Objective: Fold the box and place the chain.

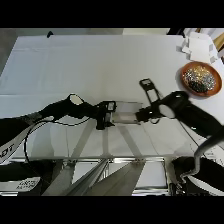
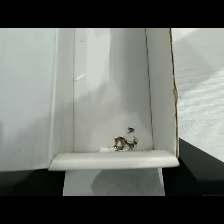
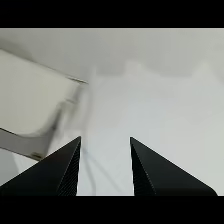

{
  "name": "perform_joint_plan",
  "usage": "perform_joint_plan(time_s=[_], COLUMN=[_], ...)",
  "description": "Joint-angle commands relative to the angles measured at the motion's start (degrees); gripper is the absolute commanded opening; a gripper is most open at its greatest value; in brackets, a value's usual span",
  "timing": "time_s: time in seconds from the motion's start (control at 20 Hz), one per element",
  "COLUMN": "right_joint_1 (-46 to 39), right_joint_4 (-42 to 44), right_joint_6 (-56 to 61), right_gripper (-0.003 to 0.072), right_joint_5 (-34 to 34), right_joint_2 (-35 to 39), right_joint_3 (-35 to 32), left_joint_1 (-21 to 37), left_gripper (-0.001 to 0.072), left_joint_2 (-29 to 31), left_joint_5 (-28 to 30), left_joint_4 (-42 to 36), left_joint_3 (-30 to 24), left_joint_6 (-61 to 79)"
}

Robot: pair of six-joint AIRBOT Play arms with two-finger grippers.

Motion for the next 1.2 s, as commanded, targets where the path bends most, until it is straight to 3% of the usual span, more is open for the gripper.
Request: perform_joint_plan(time_s=[0.0,0.2,0.5,0.8,0.95,1.05,1.15], right_joint_1=[-7.1,-25.9,-47.6,-54.0,-54.0,-54.0,-54.0], right_joint_4=[-0.8,-0.5,1.2,1.8,3.1,2.9,2.7], right_joint_6=[-5.8,-13.2,-19.1,-23.8,-26.0,-26.0,-25.7], right_gripper=[0.0338,0.0331,0.0313,0.0299,0.0293,0.0217,0.0217], right_joint_5=[2.1,-3.2,-7.0,-7.4,-9.4,-11.1,-11.8], right_joint_2=[9.8,7.6,-12.8,-30.6,-34.7,-36.3,-36.8], right_joint_3=[3.7,11.8,21.8,28.0,28.5,28.5,28.5], left_joint_1=[0.0,0.0,0.0,0.0,0.0,0.0,0.0], left_gripper=[0.0348,0.0348,0.0348,0.0348,0.0348,0.0348,0.0348], left_joint_2=[0.0,0.0,0.0,0.0,0.0,0.0,0.0], left_joint_5=[-0.2,-0.4,-0.7,-1.1,-1.3,-1.3,-1.3], left_joint_4=[0.0,0.0,0.0,0.0,0.0,0.0,0.0], left_joint_3=[0.0,0.0,0.0,0.0,0.0,0.0,0.0], left_joint_6=[0.0,0.0,0.0,0.0,0.0,0.0,0.0])
